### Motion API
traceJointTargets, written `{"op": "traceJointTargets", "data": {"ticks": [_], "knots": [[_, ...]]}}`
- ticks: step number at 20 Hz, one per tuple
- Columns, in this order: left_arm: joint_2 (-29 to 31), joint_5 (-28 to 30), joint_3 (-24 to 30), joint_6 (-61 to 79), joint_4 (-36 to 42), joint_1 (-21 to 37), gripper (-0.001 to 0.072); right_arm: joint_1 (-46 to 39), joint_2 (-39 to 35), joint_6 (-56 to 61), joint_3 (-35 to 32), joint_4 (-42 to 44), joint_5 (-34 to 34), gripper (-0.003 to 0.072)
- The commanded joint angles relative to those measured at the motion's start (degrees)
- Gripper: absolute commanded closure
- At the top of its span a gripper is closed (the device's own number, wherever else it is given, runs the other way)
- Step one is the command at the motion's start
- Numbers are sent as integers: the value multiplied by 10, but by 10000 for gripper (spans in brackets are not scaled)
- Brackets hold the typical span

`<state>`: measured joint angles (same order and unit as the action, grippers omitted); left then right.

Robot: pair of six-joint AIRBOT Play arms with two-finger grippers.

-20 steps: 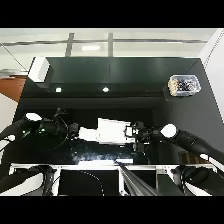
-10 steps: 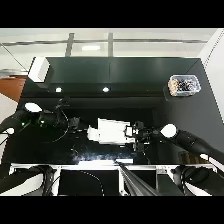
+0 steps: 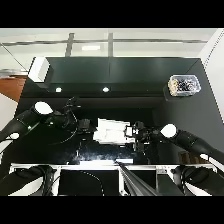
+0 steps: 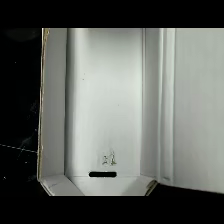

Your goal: Fold the box and place the chain.

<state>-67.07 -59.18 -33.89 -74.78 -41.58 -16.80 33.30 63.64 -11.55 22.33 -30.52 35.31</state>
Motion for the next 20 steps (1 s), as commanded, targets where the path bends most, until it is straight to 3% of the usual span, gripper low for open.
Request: {"op": "traceJointTargets", "data": {"ticks": [1,6,12,20], "knots": [[20,80,-1,-105,-30,-65,3,0,0,0,0,0,0,272],[24,125,-1,-243,-97,-140,3,0,0,0,0,0,0,272],[25,129,-24,-384,-228,-200,4,0,0,0,0,0,0,272],[23,60,-77,-592,-464,-321,18,0,0,0,0,0,0,272]]}}
